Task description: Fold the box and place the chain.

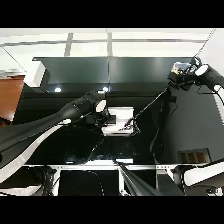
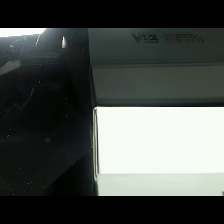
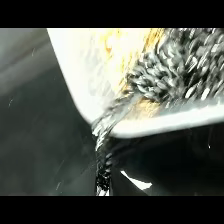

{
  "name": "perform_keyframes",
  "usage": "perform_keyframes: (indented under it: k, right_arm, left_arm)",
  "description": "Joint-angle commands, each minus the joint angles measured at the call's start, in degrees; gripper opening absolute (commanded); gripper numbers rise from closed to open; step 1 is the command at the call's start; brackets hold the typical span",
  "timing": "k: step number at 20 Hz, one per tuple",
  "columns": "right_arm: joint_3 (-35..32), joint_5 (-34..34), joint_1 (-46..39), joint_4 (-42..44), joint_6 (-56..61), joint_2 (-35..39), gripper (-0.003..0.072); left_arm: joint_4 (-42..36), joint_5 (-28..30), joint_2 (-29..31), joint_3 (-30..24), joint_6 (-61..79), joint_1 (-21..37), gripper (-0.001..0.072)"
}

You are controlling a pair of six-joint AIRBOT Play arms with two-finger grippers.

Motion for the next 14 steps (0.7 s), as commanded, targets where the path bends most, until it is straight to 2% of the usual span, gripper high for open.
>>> perform_keyframes:
  k: [1,3,7,9,11,14]
  right_arm:
    - [-0.35,10.62,0.68,-2.27,-9.35,6.56,0.0030]
    - [-4.26,15.58,1.51,-4.59,-10.54,15.52,0.0030]
    - [-24.39,14.12,4.28,-3.15,-12.13,42.05,0.0030]
    - [-31.82,14.99,4.28,2.43,-11.54,53.90,0.0030]
    - [-36.02,15.13,4.28,8.87,-11.50,62.84,0.0030]
    - [-39.43,16.33,4.28,19.85,-10.93,68.39,0.0030]
  left_arm:
    - [0.02,0.02,0.00,0.02,0.00,0.07,0.0033]
    - [0.02,0.09,0.00,0.02,0.00,0.07,0.0033]
    - [0.00,0.00,0.00,0.02,0.00,0.07,0.0033]
    - [-0.15,0.00,0.00,0.02,0.00,0.07,0.0033]
    - [-0.17,0.00,0.00,0.02,0.00,0.07,0.0033]
    - [-0.17,0.00,0.00,0.02,0.00,0.07,0.0033]
